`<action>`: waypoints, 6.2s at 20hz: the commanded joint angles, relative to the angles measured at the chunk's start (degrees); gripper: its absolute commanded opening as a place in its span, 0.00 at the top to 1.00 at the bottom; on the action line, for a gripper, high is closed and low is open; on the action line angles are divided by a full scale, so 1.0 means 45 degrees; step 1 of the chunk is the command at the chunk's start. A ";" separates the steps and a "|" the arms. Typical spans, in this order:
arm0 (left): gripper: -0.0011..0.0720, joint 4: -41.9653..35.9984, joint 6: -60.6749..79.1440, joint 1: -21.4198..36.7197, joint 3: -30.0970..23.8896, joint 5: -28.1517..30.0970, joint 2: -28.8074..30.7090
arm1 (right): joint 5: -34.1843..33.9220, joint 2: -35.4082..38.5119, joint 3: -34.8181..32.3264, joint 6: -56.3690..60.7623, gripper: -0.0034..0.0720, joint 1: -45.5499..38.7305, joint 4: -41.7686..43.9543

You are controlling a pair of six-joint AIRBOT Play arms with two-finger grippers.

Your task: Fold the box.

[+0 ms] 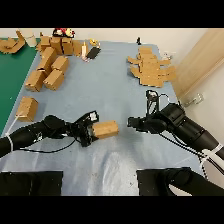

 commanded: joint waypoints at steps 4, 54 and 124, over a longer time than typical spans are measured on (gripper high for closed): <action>0.32 0.0034 -0.2671 0.1365 0.0005 0.2841 0.0641 | -0.0029 -0.0267 0.0019 0.0005 0.95 0.0005 -0.0015; 0.32 -0.0087 -0.4095 0.9199 0.0418 0.3463 -0.0209 | 0.0529 -0.0282 0.0019 -0.0233 0.95 0.0010 0.0364; 0.04 0.0068 -0.5430 0.9175 0.0879 0.3177 0.2166 | 0.0534 -0.0282 0.0024 -0.0811 0.95 0.0005 0.1015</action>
